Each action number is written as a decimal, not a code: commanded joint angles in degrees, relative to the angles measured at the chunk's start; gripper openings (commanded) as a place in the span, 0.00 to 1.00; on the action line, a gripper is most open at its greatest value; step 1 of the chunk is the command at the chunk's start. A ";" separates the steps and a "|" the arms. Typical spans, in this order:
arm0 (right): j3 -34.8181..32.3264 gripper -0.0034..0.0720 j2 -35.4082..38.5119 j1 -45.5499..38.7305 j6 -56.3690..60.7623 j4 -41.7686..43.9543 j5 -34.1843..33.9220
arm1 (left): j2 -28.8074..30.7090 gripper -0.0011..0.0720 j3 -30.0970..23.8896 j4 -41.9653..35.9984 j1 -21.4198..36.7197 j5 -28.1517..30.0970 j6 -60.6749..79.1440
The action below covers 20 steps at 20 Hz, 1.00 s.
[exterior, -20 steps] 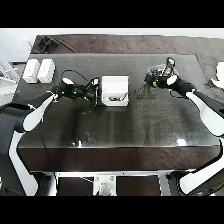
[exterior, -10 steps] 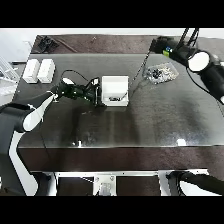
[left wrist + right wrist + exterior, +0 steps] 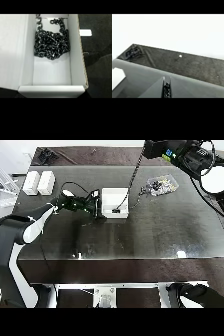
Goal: Fold the box and place the chain.
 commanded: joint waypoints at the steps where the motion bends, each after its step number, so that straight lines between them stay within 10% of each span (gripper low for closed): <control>1: 0.02 0.06 0.68 2.54 0.09 -0.44 1.16 | 0.00 0.73 0.00 0.00 -0.04 -0.02 0.00; 20: -18.47 0.06 -13.92 5.09 6.97 2.69 -1.07 | 0.00 0.73 0.00 0.00 -0.04 0.00 0.00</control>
